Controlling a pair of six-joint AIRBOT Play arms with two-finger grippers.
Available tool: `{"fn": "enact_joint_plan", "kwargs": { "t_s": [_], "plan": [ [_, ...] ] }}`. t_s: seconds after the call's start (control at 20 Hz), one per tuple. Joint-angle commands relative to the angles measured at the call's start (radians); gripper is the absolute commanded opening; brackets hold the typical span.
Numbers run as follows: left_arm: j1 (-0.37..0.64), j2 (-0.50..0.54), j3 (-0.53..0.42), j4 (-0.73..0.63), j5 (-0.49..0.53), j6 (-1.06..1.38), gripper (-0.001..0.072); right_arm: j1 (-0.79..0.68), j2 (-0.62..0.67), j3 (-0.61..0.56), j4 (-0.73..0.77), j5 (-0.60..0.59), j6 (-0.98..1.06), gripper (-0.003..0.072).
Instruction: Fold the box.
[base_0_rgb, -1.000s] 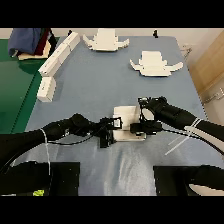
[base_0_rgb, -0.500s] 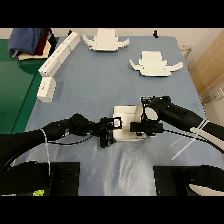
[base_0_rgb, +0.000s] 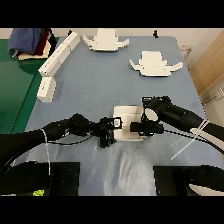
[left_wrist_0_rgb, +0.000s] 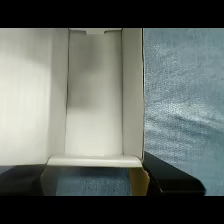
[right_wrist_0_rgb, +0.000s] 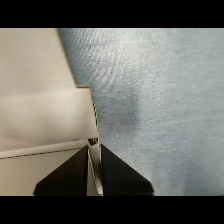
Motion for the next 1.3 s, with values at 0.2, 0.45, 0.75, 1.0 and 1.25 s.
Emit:
{"fn": "enact_joint_plan", "kwargs": {
  "t_s": [0.2, 0.45, 0.75, 1.0, 1.25],
  "plan": [
    [0.001, 0.001, 0.0, 0.004, 0.002, 0.003, 0.0516, -0.001, 0.008, 0.001, 0.071, 0.001, 0.039, 0.0345],
    [0.001, 0.001, 0.0, 0.004, 0.002, 0.003, 0.0516, -0.001, 0.01, 0.001, 0.151, 0.011, 0.044, 0.0345],
    [0.001, 0.001, 0.0, 0.004, 0.002, 0.003, 0.0516, -0.001, 0.006, 0.0, 0.077, -0.009, 0.053, 0.0348],
    [0.001, 0.001, 0.0, 0.004, 0.002, 0.003, 0.0516, -0.001, -0.022, 0.0, 0.041, -0.074, 0.083, 0.0344],
    [0.001, 0.001, 0.0, 0.004, 0.002, 0.003, 0.0516, -0.001, -0.037, 0.0, 0.0, -0.117, 0.002, 0.0002]
  ]
}}
